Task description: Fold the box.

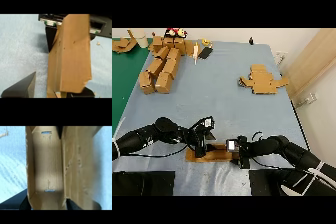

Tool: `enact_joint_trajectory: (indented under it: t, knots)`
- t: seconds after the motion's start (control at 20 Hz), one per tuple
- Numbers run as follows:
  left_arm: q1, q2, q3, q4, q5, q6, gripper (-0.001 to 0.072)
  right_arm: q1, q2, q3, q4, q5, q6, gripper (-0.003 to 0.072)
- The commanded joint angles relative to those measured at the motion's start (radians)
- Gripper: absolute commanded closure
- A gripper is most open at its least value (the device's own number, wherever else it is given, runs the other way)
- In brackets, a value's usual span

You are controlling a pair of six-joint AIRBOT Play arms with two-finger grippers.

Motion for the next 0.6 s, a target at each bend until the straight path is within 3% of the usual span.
enact_joint_trajectory:
  t: [0.0,0.2,0.3,0.35,0.4,0.45,0.55]
  knots:
    - [0.000,0.069,0.000,0.135,0.039,-0.163,0.0284,0.000,0.000,0.000,0.000,0.000,0.000,0.0193]
    - [0.000,0.257,0.000,0.649,-0.006,-0.710,0.0285,0.000,0.000,0.000,0.000,0.000,0.000,0.0193]
    - [-0.001,0.357,0.000,0.879,-0.130,-1.001,0.0288,0.000,0.000,0.000,0.000,0.000,0.000,0.0193]
    - [-0.001,0.389,0.000,0.914,-0.198,-1.117,0.0350,0.000,0.000,0.000,0.000,0.000,0.000,0.0193]
    - [-0.002,0.413,0.000,0.909,-0.268,-1.229,0.0623,0.000,0.000,0.000,0.000,0.000,0.000,0.0193]
    - [-0.007,0.420,-0.002,0.875,-0.327,-1.299,0.0698,0.001,0.000,0.000,0.000,0.000,0.000,0.0193]
    - [-0.026,0.410,-0.036,0.680,-0.353,-1.407,0.0698,0.000,0.000,0.000,0.000,0.000,0.000,0.0193]
